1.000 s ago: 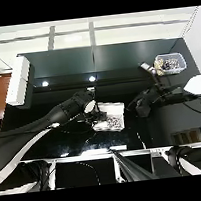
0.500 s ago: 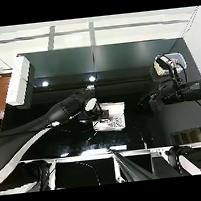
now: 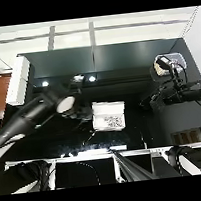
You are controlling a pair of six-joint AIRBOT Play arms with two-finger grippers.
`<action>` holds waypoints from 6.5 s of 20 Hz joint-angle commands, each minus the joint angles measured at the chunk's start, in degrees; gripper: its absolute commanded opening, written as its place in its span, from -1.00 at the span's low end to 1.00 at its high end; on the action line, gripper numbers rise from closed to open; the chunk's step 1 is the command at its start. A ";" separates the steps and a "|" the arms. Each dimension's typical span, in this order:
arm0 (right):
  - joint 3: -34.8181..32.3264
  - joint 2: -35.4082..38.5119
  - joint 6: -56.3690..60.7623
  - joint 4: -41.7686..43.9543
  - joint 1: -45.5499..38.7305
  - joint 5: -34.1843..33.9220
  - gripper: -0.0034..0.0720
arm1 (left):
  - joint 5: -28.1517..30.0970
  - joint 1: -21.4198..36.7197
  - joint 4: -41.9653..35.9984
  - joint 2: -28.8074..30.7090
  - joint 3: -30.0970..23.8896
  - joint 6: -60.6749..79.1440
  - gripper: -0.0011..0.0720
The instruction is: Fold the box and place the chain.
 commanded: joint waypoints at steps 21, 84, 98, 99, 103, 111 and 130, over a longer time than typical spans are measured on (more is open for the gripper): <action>0.00 0.04 1.27 -0.28 -0.02 -1.42 0.04 | 45.18 12.63 -37.27 11.78 -27.45 99.43 0.99; 0.00 0.02 4.24 0.39 0.26 -6.21 0.24 | 30.80 13.49 -68.48 -5.35 -27.08 138.59 -0.08; 5.03 -16.74 -14.29 0.50 14.62 -10.97 0.87 | 34.07 11.89 -68.02 -5.35 -27.08 136.69 -0.08; 5.90 -15.26 -14.47 -1.60 14.62 -8.46 0.87 | 34.07 11.89 -68.02 -5.35 -27.08 136.72 -0.08; 2.95 -11.21 -15.54 -4.39 15.23 -3.80 0.87 | 34.03 11.89 -68.02 -5.35 -27.08 136.72 -0.08; -2.38 -11.28 -35.08 -2.27 22.53 -15.58 0.87 | 33.83 11.89 -68.04 -5.35 -27.08 136.91 -0.08; -4.59 -11.28 -29.59 -1.16 25.57 -19.32 0.36 | 33.81 11.89 -68.02 -5.35 -27.08 136.96 -0.08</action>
